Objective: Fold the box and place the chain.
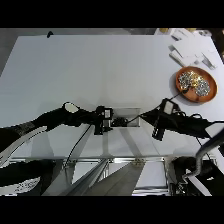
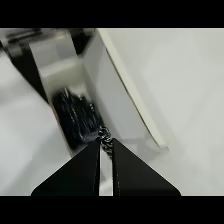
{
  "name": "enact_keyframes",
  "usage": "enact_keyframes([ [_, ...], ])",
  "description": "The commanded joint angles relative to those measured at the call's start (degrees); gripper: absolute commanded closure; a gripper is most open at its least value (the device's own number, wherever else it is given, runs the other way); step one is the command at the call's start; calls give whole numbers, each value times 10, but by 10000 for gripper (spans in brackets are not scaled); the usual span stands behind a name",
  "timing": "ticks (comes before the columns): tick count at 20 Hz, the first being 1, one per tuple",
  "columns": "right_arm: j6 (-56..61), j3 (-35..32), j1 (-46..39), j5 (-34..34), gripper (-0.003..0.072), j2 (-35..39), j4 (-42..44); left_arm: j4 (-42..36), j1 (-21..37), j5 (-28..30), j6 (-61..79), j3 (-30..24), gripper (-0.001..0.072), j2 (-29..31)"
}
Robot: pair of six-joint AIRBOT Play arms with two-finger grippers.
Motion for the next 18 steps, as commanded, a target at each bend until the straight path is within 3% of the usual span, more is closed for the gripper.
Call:
enact_keyframes([
  [1,9,0,18,-7,669,9,143,0,0,0,0,0,639,0],
  [9,9,0,175,-184,667,-154,142,0,0,0,0,0,639,0],
  [14,9,0,180,-191,587,-194,129,0,0,0,0,0,639,0],
  [15,9,6,179,-192,479,-193,115,0,0,0,0,0,639,0],
  [16,9,17,176,-185,446,-193,94,0,0,0,0,0,639,0],
  [18,24,57,157,-150,447,-193,39,0,0,0,0,0,639,0],
])
